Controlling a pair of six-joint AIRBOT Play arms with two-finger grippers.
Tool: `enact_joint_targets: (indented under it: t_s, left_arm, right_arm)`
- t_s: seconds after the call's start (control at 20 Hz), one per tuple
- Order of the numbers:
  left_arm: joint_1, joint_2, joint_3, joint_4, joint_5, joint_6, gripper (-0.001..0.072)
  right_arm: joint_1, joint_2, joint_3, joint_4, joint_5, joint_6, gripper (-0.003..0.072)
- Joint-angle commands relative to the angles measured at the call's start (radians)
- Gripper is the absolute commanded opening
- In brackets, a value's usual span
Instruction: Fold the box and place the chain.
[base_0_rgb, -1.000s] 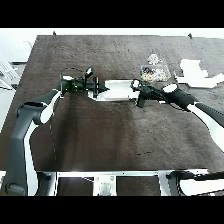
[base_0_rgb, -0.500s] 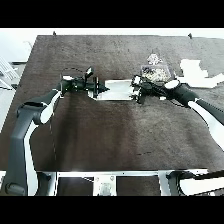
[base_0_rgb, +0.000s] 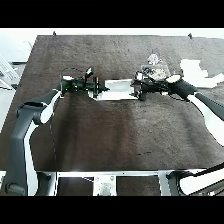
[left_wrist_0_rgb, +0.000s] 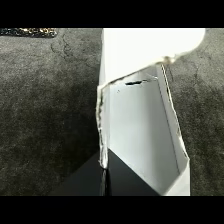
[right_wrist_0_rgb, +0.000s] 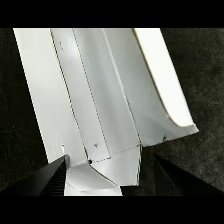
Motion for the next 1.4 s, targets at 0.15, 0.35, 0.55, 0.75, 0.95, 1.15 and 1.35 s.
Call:
enact_joint_targets:
  t_s: [0.15,0.35,0.55,0.75,0.95,1.15,1.35]
  left_arm:
    - [-0.001,0.000,0.000,0.000,0.000,0.000,0.0023]
    - [-0.001,0.000,0.000,0.000,0.000,0.000,0.0023]
    - [-0.001,0.000,0.000,0.000,0.000,0.000,0.0023]
    - [-0.001,0.000,0.000,0.000,0.000,0.000,0.0023]
    - [-0.001,0.000,0.000,0.000,0.000,0.000,0.0023]
    - [-0.001,0.000,0.000,0.000,0.000,0.000,0.0023]
    - [-0.001,0.000,0.000,0.000,0.000,0.000,0.0023]
  right_arm:
    - [-0.020,-0.066,0.076,0.004,0.100,-0.014,0.0621]
    - [-0.031,-0.094,0.097,0.004,0.113,-0.011,0.0621]
    - [-0.034,-0.121,0.111,0.009,0.167,-0.011,0.0621]
    - [-0.034,-0.142,0.112,0.048,0.217,-0.015,0.0621]
    - [-0.033,-0.143,0.113,0.066,0.228,-0.036,0.0622]
    - [-0.037,-0.164,0.118,0.073,0.228,-0.062,0.0631]
    - [-0.043,-0.196,0.122,0.107,0.230,-0.116,0.0639]
